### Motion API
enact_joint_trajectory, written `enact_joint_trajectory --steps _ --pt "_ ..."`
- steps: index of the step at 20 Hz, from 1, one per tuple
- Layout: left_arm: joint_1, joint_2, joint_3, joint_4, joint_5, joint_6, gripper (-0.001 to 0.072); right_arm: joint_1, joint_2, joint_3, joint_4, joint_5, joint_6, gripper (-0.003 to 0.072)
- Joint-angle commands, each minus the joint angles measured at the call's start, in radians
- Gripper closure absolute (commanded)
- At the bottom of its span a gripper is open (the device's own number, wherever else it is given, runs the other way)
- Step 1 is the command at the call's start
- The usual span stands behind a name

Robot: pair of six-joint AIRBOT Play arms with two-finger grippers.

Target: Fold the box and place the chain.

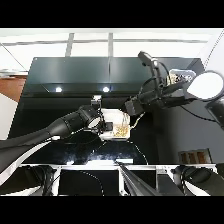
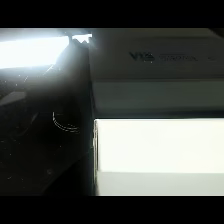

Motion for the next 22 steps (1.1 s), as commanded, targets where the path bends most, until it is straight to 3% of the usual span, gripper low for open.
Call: enact_joint_trajectory --steps 1,4,5,6,9,12,14,17,19,22 --pt "0.001 0.0 0.0 0.0 0.001 0.0 0.0677 0.014 -0.02 -0.02 -0.034 -0.022 0.006 0.064" --pt "0.001 0.0 0.0 0.0 0.002 0.0 0.0677 0.014 -0.02 -0.02 -0.075 -0.012 0.019 0.0637" --pt "0.001 0.0 0.0 0.001 0.002 0.0 0.0677 0.012 -0.02 -0.02 -0.09 -0.009 0.045 0.0387" --pt "0.001 0.0 0.0 0.003 0.002 0.0 0.0677 0.001 -0.02 -0.018 -0.089 0.005 0.054 -0.001" --pt "0.001 0.0 0.0 0.004 0.002 0.0 0.0677 -0.109 -0.008 0.002 -0.137 0.079 0.045 -0.0002" --pt "0.001 0.0 0.0 0.008 0.002 0.0 0.0677 -0.262 -0.002 -0.011 -0.431 0.075 0.063 -0.0001" --pt "0.0 0.0 0.0 0.008 0.001 0.0 0.0677 -0.363 -0.003 -0.087 -0.651 -0.121 0.232 0.0005" --pt "-0.001 0.0 0.0 0.007 -0.004 0.0 0.0677 -0.48 -0.071 -0.201 -0.736 -0.425 0.495 0.0005" --pt "-0.001 0.0 0.0 0.0 -0.01 0.0 0.0677 -0.531 -0.188 -0.172 -0.734 -0.497 0.547 0.0005" --pt "-0.001 0.0 0.001 -0.004 -0.008 0.0 0.0677 -0.563 -0.357 -0.061 -0.693 -0.483 0.571 0.0006"
